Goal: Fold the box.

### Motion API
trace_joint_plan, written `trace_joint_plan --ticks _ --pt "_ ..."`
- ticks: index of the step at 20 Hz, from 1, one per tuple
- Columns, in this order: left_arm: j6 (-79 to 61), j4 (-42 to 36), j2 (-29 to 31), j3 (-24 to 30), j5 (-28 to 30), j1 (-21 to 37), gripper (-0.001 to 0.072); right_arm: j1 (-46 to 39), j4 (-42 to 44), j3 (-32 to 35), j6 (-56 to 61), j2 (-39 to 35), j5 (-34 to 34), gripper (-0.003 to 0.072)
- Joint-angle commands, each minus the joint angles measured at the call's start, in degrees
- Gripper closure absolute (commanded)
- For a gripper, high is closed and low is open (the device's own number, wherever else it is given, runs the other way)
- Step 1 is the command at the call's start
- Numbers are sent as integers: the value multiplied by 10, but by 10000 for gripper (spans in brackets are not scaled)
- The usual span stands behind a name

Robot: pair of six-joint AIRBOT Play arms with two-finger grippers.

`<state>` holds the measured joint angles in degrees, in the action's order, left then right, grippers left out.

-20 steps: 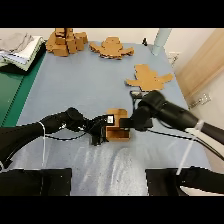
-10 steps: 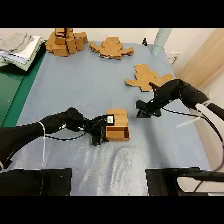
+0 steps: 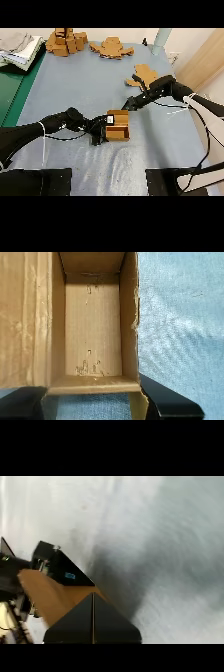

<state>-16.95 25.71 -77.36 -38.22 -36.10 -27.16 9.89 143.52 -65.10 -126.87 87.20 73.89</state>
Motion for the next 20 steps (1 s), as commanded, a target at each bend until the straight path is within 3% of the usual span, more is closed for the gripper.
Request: trace_joint_plan --ticks 1,5,8,10,15,20 --pt "0 0 0 0 0 0 300 43 -31 -6 -89 -53 -36 687" --pt "0 0 0 0 0 0 300 101 -137 4 -80 -101 -59 687" --pt "0 0 0 0 0 0 300 162 -283 19 -29 -135 -119 687" --pt "0 0 0 0 0 0 300 187 -338 19 -7 -148 -126 687" --pt "0 0 0 0 0 0 300 170 -351 19 53 -151 -150 687" --pt "0 0 0 0 0 0 300 60 -297 9 120 -130 -181 687"
